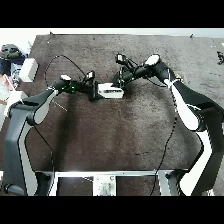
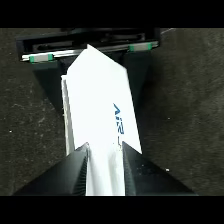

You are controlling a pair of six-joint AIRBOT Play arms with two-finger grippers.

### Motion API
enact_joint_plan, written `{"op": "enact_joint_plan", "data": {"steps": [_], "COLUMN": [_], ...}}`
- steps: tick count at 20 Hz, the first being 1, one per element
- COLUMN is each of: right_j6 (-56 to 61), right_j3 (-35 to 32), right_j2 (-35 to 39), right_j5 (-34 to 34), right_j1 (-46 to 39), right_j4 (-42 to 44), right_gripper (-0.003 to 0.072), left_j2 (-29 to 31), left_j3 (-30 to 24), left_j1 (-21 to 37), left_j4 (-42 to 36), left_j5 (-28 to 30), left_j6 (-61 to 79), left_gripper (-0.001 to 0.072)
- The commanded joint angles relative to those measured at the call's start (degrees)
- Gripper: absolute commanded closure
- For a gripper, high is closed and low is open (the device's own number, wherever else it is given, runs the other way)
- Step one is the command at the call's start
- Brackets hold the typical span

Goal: Fold the box and place the chain.

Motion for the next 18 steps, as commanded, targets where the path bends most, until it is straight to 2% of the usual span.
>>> {"op": "enact_joint_plan", "data": {"steps": [1, 4, 7, 8, 9, 18], "right_j6": [0.0, 0.5, 1.3, 1.6, 1.6, 3.8], "right_j3": [0.0, 0.0, 0.0, 0.0, -0.1, -0.2], "right_j2": [1.0, 0.9, 0.9, 0.8, 0.8, -0.2], "right_j5": [-0.7, -0.2, 0.1, 0.6, 0.8, 2.8], "right_j1": [0.0, 0.2, 0.2, 0.3, 0.5, 1.8], "right_j4": [-0.8, -4.9, -5.5, -5.9, -7.2, -9.6], "right_gripper": [0.0463, 0.0464, 0.0466, 0.0525, 0.0532, 0.0533], "left_j2": [0.0, 0.0, 0.0, 0.0, 0.0, 0.0], "left_j3": [0.0, 0.0, 0.0, 0.0, 0.0, 0.0], "left_j1": [0.0, 0.0, 0.0, 0.0, 0.0, 0.0], "left_j4": [0.1, 0.0, -1.0, -1.0, -1.0, -1.0], "left_j5": [0.0, 0.0, 0.0, 0.0, 0.0, 0.0], "left_j6": [0.1, 0.1, 0.1, 0.1, 0.1, 0.1], "left_gripper": [0.0357, 0.0357, 0.0356, 0.0357, 0.0357, 0.0357]}}
